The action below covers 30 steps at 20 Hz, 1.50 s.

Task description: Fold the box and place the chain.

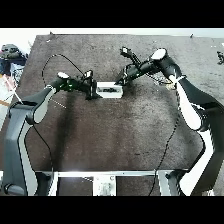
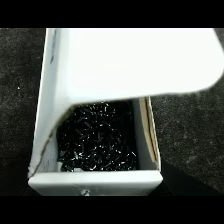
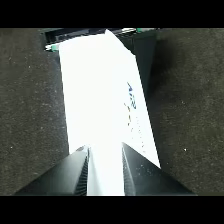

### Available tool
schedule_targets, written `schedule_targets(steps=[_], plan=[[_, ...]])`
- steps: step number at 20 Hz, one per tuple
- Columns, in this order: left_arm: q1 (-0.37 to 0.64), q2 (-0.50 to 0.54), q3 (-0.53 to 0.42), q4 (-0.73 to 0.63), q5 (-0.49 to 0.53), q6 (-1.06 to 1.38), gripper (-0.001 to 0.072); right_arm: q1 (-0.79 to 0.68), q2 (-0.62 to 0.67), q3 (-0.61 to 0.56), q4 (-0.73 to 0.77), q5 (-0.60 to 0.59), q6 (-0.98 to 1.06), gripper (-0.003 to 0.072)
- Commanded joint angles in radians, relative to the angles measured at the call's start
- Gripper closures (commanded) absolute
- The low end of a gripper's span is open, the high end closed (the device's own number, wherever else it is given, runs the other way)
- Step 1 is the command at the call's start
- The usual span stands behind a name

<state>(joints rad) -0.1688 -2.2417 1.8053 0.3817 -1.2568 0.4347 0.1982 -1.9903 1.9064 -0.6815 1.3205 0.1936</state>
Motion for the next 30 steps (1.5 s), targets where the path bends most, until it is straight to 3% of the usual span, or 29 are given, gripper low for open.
schedule_targets(steps=[1, 2, 3, 6, 7, 30], plan=[[0.000, 0.000, 0.000, 0.000, 0.000, 0.000, 0.0178, 0.016, -0.001, 0.001, -0.003, 0.003, -0.067, 0.0438], [0.000, 0.000, 0.000, 0.000, 0.000, 0.000, 0.0178, 0.024, -0.001, 0.001, -0.003, 0.000, -0.075, 0.0342], [0.000, 0.000, 0.000, 0.000, 0.000, 0.000, 0.0178, 0.032, -0.002, 0.001, -0.003, -0.004, -0.084, 0.0295], [0.000, 0.000, 0.000, 0.000, 0.000, 0.000, 0.0178, 0.046, -0.006, 0.001, -0.013, -0.026, -0.087, 0.0304], [0.000, 0.000, 0.000, 0.000, 0.000, 0.000, 0.0178, 0.047, -0.006, 0.001, -0.014, -0.026, -0.094, 0.0349], [0.000, 0.000, 0.000, 0.000, 0.000, 0.000, 0.0179, 0.048, -0.013, 0.013, -0.084, -0.111, -0.093, 0.0349]])
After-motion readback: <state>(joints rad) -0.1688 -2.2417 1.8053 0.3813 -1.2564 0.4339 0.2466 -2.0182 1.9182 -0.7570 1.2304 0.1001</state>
